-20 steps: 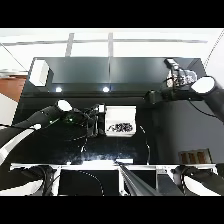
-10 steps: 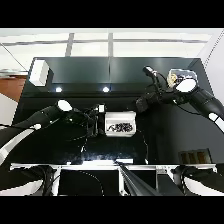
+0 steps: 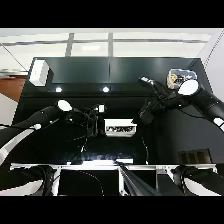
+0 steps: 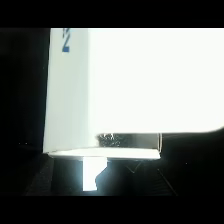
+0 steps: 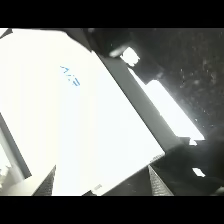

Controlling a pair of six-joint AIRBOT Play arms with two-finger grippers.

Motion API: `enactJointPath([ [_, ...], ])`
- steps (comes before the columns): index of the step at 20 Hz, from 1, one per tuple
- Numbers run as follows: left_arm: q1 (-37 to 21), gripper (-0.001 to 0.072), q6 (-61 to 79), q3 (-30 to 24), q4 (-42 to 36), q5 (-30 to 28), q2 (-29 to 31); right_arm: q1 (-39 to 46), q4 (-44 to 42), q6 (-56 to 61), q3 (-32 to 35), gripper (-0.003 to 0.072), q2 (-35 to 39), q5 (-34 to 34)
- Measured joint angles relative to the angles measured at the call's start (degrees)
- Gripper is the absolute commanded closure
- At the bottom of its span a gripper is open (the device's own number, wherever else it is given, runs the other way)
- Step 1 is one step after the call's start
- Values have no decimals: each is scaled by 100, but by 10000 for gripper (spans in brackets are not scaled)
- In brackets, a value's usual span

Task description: Fold the box and place the chain.

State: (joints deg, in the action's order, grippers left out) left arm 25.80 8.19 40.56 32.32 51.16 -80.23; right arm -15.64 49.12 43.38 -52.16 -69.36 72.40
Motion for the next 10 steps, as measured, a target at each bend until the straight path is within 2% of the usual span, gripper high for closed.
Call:
enactJointPath([
  [3,0,298,2,0,0,0,0,-240,238,-398,17,-9,11,-216],
  [10,0,306,2,0,0,2,0,-651,275,-1480,17,-8,20,-164],
])
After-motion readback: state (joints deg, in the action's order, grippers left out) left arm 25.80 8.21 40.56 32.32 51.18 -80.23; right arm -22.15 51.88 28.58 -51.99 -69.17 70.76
